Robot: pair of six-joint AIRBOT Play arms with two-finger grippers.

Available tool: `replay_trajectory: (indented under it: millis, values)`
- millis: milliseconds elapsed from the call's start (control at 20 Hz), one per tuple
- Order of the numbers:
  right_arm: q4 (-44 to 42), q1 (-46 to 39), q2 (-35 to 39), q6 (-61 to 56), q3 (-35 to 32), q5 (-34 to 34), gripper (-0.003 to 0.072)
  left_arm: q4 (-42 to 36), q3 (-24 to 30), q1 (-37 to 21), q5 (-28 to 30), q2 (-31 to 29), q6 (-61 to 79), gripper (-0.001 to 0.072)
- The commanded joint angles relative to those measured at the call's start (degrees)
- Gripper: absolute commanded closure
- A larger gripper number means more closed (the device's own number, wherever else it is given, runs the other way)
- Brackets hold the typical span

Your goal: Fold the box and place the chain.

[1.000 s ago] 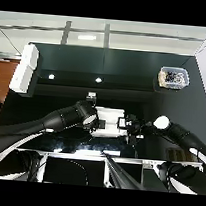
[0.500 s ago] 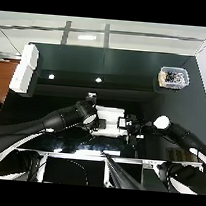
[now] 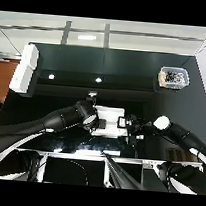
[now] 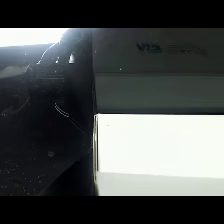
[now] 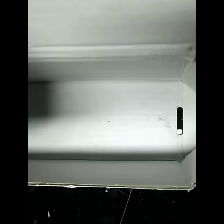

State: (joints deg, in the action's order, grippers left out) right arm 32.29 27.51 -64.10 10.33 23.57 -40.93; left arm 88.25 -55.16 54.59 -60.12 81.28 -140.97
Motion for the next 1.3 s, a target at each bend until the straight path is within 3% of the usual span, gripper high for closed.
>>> replay_trajectory:
  millis: [0,250,600,750,1000,1100,1250]
  values:
    - [1.3,0.0,2.4,-3.3,0.1,-1.2,0.0047,1.2,0.0,-0.1,-0.4,-0.1,0.4,0.0682]
    - [12.3,0.0,7.0,-4.1,0.1,-3.7,0.0048,1.5,0.0,-0.2,-0.3,-0.1,0.4,0.0682]
    - [7.9,0.0,6.9,-4.1,0.0,-2.7,0.0052,1.3,0.0,0.0,0.1,-0.1,0.4,0.068]
    - [3.7,0.0,6.7,-4.3,0.0,-2.7,0.0601,1.3,0.0,-0.1,0.1,-0.1,0.4,0.0681]
    - [-1.0,1.6,4.3,-8.5,0.0,-1.5,0.0628,1.3,0.0,-0.1,0.3,-0.1,0.4,0.068]
    - [-5.3,4.7,2.8,-8.4,0.0,2.3,0.0628,1.3,0.0,-0.1,0.8,-0.1,0.4,0.068]
    - [-5.2,5.7,2.2,-12.5,0.0,7.4,0.0627,1.3,0.0,-0.1,0.9,-0.1,0.4,0.068]
